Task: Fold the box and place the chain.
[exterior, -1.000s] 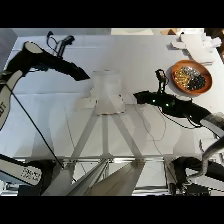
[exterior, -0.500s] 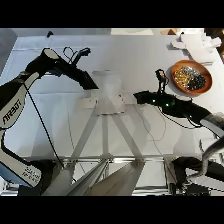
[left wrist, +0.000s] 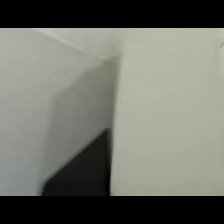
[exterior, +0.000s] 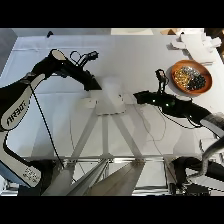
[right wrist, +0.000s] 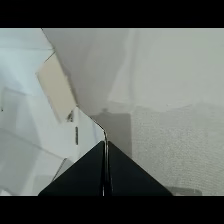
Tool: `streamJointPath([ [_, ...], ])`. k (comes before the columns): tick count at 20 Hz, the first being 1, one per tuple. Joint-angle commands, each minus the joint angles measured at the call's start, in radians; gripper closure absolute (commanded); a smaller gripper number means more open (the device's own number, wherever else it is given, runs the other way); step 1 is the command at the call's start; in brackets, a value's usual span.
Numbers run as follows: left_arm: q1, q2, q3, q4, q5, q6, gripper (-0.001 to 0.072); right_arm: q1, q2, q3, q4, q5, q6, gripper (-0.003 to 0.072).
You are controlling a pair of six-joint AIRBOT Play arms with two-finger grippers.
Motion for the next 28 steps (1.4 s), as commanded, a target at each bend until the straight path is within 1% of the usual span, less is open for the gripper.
streamJointPath([
  [1, -0.003, -0.003, 0.001, 0.002, 0.008, 0.009, 0.0703, 0.001, 0.000, 0.000, 0.000, 0.000, 0.000, 0.0673],
  [25, -0.004, -0.003, 0.001, 0.002, 0.012, 0.008, 0.0700, 0.001, 0.000, 0.000, 0.000, 0.005, 0.001, 0.0670],
  [26, -0.004, -0.003, 0.001, 0.002, 0.011, 0.008, 0.0701, 0.001, 0.000, 0.000, 0.000, 0.014, 0.001, 0.0582],
  [27, -0.004, -0.003, 0.001, 0.002, 0.008, 0.008, 0.0701, 0.001, 0.000, 0.002, 0.001, 0.022, 0.001, 0.0374],
  [28, -0.004, -0.002, 0.001, 0.003, 0.003, 0.008, 0.0701, 0.000, 0.001, 0.005, 0.011, 0.034, 0.003, 0.0241],
])
